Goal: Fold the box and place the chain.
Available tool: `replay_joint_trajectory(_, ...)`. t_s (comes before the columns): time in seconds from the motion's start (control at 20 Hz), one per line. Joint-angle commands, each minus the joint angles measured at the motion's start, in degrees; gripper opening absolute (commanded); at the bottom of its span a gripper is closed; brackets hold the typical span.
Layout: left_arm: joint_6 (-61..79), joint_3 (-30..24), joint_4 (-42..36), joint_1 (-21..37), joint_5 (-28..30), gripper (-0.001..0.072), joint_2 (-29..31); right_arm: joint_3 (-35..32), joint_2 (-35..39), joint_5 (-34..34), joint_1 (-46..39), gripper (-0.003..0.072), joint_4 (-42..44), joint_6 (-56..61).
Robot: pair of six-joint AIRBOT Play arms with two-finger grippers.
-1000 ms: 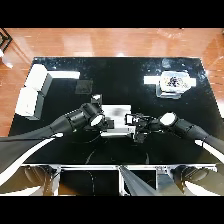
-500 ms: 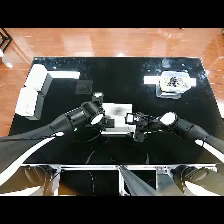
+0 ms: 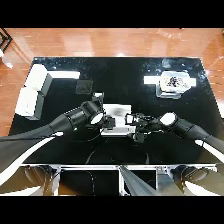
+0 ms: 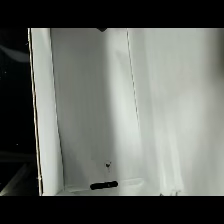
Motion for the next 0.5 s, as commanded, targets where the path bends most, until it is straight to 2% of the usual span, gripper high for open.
replay_joint_trajectory(0.0, -0.07, -0.02, 0.17, 0.02, 0.04, 0.0615, -0.28, 0.00, -0.02, -0.15, 0.04, 0.0338, 0.09, 0.07)
replay_joint_trajectory(0.05, -0.07, -0.02, 0.07, 0.02, 0.02, 0.0553, -0.44, 0.00, -0.02, -0.15, 0.04, 0.0338, 0.09, 0.07)
replay_joint_trajectory(0.15, -0.02, -0.02, -0.11, 0.02, -0.24, 0.0380, -0.94, 0.00, 0.00, -0.15, 0.04, 0.0338, 0.09, 0.07)
replay_joint_trajectory(0.2, 0.11, -0.02, -0.46, 0.02, -0.20, 0.0331, -1.14, 0.00, -0.02, -0.15, 0.04, 0.0338, 0.09, 0.07)
replay_joint_trajectory(0.3, 0.92, -0.02, -0.94, 0.02, -0.15, 0.0185, -1.22, 0.00, -0.02, -0.15, 0.04, 0.0338, 0.09, 0.07)
replay_joint_trajectory(0.35, 2.97, 0.00, -1.36, 0.02, -0.02, 0.0087, -1.22, 0.00, -0.02, -0.15, 0.04, 0.0338, 0.09, 0.07)
replay_joint_trajectory(0.4, 4.28, 0.00, -1.53, 0.02, -0.02, 0.0020, -1.22, 0.00, 0.00, -0.13, 0.04, 0.0339, 0.28, 0.09)
replay_joint_trajectory(0.45, 4.44, 0.00, -1.53, 0.02, -0.15, 0.0020, -1.22, 0.00, 0.00, -0.17, 0.04, 0.0392, 1.03, 0.09)
